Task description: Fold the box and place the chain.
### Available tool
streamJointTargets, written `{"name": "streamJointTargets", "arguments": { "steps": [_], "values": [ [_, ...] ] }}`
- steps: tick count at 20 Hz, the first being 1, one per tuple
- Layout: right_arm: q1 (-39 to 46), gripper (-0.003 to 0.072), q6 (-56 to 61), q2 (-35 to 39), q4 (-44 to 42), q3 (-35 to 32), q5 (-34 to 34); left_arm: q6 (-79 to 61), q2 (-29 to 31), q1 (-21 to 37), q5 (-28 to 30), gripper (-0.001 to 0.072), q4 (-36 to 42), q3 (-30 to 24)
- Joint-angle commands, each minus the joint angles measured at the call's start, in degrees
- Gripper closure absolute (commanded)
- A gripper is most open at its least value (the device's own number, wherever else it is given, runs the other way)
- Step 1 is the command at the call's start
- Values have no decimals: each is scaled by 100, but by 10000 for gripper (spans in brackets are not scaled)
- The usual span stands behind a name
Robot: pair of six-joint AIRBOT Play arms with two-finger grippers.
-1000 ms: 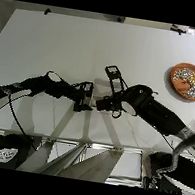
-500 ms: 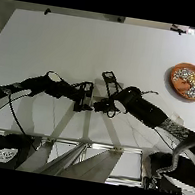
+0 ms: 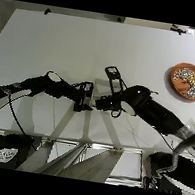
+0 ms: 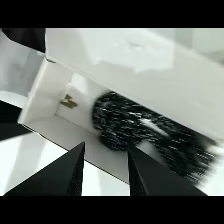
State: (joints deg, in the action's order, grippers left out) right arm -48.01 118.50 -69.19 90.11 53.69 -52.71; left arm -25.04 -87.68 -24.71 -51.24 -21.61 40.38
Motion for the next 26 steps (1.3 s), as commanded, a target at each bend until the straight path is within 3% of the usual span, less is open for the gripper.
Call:
{"name": "streamJointTargets", "arguments": {
  "steps": [1, 3, 5, 6, 8, 11, 17, 22, 26],
  "values": [
    [321, 385, 0, 581, 673, -2, -905, 0, 0, -2, 0, 435, 0, 2],
    [737, 384, -7, 791, 1244, -2, -1364, 0, 0, -2, 2, 435, 0, 2],
    [1340, 383, -199, 804, 1574, -4, -1375, 0, 0, -2, 2, 435, -2, 2],
    [1720, 382, -361, 732, 1591, -4, -1211, 0, 0, -2, 2, 435, 0, 2],
    [2391, 282, -741, 448, 1453, -2, -946, 0, 0, -2, 2, 435, 0, 2],
    [2938, 267, -1445, -197, 962, -2, -743, 0, 0, -2, 2, 435, 0, 2],
    [2900, 265, -1759, -1375, 461, -2, -313, 0, 0, -2, 2, 435, 0, 2],
    [2686, 267, -1853, -1506, 195, -2, -17, 0, 0, -2, 2, 435, 0, 2],
    [2669, 284, -1843, -1572, -42, -2, -192, 0, 0, -2, 2, 435, 0, 2]
  ]
}}
